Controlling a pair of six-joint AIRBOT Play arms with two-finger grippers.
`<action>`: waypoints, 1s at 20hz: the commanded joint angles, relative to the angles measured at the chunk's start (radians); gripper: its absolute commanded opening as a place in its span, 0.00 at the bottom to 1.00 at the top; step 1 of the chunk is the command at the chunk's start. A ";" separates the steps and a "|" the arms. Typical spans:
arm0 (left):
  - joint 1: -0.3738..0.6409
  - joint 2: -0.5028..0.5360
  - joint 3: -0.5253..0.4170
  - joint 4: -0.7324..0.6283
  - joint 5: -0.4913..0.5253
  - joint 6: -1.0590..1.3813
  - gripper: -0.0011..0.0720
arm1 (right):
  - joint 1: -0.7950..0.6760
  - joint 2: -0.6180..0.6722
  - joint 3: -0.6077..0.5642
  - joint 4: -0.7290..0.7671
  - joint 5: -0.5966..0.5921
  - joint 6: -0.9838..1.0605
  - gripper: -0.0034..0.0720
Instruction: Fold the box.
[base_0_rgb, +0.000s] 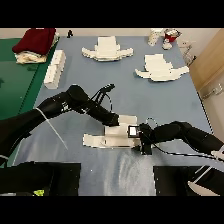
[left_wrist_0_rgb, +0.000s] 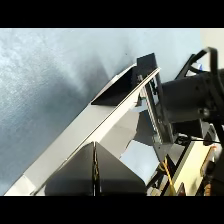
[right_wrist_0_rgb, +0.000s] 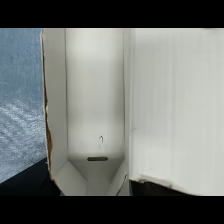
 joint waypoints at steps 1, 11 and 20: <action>0.006 -0.058 0.000 0.004 0.007 -0.008 0.03 | 0.014 -0.002 0.000 -0.007 0.003 -0.002 0.72; 0.013 -0.140 0.000 0.013 0.000 -0.010 0.03 | 0.014 -0.002 0.000 -0.007 0.006 -0.002 0.72; 0.017 -0.193 0.000 0.019 -0.020 -0.007 0.03 | 0.014 -0.001 0.000 -0.007 0.002 -0.002 0.72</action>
